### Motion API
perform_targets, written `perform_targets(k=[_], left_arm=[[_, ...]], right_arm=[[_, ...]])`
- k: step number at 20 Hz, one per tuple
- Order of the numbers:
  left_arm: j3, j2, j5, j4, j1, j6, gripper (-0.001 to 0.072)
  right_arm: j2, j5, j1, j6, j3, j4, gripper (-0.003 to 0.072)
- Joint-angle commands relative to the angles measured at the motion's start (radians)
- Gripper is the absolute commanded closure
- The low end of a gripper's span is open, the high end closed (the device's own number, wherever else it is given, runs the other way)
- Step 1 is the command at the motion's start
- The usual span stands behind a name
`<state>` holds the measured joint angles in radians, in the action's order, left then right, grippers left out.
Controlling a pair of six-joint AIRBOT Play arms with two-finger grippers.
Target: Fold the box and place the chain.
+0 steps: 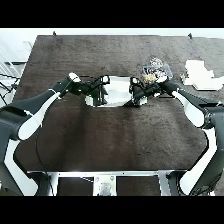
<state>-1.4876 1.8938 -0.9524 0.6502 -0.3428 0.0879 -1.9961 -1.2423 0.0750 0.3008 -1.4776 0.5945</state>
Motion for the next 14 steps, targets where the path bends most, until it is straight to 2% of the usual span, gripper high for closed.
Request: perform_targets(k=[1, 3, 5, 7, 8, 9, 10, 14], left_arm=[[0.0, 0.001, 0.003, 0.0, 0.001, -0.001, 0.0067], [0.0, 0.001, 0.002, 0.0, 0.001, -0.001, 0.0068], [0.0, 0.001, -0.001, 0.001, 0.002, -0.001, 0.024], [0.0, 0.001, -0.01, 0.008, 0.002, -0.001, 0.0241], [0.0, 0.0, -0.017, 0.016, 0.002, -0.003, 0.03], [0.0, -0.002, -0.029, 0.017, 0.002, -0.002, 0.0497], [0.0, -0.003, -0.042, 0.017, 0.002, -0.004, 0.0538], [-0.008, -0.004, -0.067, 0.084, 0.004, -0.063, 0.0541]], right_arm=[[0.0, 0.0, 0.001, 0.0, 0.0, 0.0, 0.0106], [0.0, 0.0, 0.001, 0.0, 0.0, 0.0, 0.0107], [0.0, 0.0, 0.001, 0.0, 0.0, 0.0, 0.0107], [0.0, 0.0, 0.001, 0.0, 0.0, 0.0, 0.0106], [0.0, 0.0, 0.001, 0.0, 0.0, 0.0, 0.0106], [0.0, 0.0, 0.001, 0.0, 0.0, 0.0, 0.0107], [0.0, 0.0, 0.001, 0.0, 0.0, 0.0, 0.0106], [0.0, 0.0, 0.001, 0.0, 0.0, 0.0, 0.0106]])
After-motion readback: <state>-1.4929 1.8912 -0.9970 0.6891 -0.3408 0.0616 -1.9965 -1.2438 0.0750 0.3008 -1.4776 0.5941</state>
